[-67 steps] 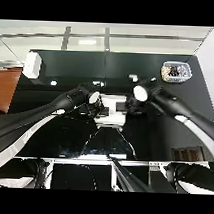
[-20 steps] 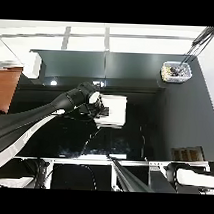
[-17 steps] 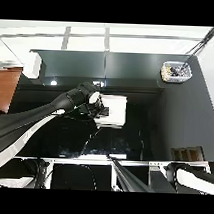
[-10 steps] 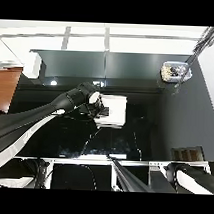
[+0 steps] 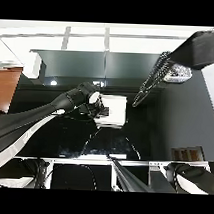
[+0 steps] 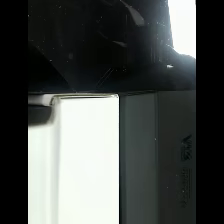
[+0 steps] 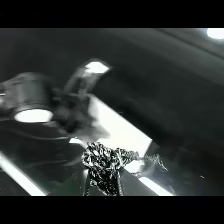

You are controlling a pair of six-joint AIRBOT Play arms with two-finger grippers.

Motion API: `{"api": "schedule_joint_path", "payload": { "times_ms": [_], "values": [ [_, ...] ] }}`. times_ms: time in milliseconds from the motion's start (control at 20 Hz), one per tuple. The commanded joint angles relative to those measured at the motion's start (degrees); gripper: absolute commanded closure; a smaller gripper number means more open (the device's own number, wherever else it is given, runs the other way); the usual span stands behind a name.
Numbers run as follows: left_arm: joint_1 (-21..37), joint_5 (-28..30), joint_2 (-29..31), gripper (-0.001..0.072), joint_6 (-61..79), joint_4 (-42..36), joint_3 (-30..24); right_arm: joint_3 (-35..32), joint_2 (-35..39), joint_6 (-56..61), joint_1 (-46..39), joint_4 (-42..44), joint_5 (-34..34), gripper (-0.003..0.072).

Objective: Fold the box and place the chain.

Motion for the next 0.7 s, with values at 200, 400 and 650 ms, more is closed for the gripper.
{"api": "schedule_joint_path", "payload": {
  "times_ms": [200, 400, 650],
  "values": [
    [0.0, 0.0, 0.0, 0.0686, 0.0, 0.0, 0.0, -2.1, -3.9, -0.5, 6.0, 4.7, -10.2, 0.0673],
    [0.0, 0.0, 0.0, 0.0686, 0.0, 0.0, 0.0, -4.9, -6.0, -0.5, 7.5, 4.6, -9.6, 0.0673],
    [0.0, 0.0, 0.0, 0.0686, 0.0, 0.0, 0.0, -16.6, -6.0, -0.7, 7.5, 2.1, -8.1, 0.0672]
  ]
}}
